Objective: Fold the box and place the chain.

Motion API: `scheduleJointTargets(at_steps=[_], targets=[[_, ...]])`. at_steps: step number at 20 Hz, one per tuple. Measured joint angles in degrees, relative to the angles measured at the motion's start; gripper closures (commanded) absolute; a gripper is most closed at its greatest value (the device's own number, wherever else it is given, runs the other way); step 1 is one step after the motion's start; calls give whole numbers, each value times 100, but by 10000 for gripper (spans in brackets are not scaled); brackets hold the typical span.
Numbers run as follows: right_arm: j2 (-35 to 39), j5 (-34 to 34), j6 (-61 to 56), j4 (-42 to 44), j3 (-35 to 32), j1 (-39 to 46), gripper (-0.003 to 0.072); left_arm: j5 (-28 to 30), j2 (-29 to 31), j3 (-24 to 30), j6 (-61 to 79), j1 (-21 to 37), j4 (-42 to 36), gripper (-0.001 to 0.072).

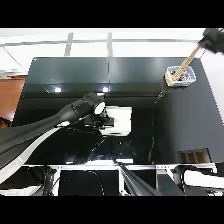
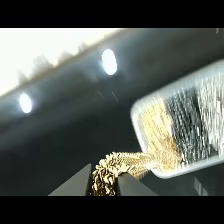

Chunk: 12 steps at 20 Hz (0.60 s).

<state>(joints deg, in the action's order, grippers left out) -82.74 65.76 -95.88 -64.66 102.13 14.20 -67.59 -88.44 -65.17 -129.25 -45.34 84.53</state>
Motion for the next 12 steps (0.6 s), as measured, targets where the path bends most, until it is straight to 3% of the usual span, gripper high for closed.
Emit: scheduleJointTargets(at_steps=[5,12], targets=[[907,-105,293,354,728,0,672,0,0,0,2,0,0,679],[1508,-76,603,1488,1652,0,672,4,0,0,0,0,0,679]])
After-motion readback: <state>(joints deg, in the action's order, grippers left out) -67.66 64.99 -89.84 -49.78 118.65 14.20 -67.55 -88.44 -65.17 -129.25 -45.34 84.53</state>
